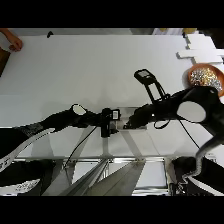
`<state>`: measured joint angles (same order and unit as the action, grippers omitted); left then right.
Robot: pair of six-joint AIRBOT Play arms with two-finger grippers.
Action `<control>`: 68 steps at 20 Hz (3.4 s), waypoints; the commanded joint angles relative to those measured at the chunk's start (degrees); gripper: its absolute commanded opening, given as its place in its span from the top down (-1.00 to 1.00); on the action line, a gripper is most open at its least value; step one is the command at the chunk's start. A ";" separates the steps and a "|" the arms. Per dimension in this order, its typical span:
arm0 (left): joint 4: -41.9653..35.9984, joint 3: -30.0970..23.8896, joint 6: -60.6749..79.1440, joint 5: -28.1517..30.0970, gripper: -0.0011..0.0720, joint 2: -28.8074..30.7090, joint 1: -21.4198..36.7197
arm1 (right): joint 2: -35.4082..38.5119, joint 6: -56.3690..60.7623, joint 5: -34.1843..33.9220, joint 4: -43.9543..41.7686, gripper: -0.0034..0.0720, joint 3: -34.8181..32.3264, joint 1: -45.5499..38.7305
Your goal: Fold the box and place the chain.
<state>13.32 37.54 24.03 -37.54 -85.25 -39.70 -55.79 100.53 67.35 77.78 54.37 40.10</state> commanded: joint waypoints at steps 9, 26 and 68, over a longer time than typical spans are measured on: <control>0.00 -0.02 0.02 0.00 0.06 0.04 -0.02 | -2.29 -5.92 3.74 0.76 0.13 5.53 -8.70; 0.02 -0.02 0.02 0.02 0.06 0.04 -0.02 | -20.90 -8.85 -7.21 12.41 0.12 -0.87 -36.52; 0.02 -0.02 0.02 0.00 0.06 0.02 -0.02 | 17.18 -12.46 9.29 -14.21 0.85 -0.87 -19.93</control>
<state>13.32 37.54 24.03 -37.54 -85.25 -39.70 -39.57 86.13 79.44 65.60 53.43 12.78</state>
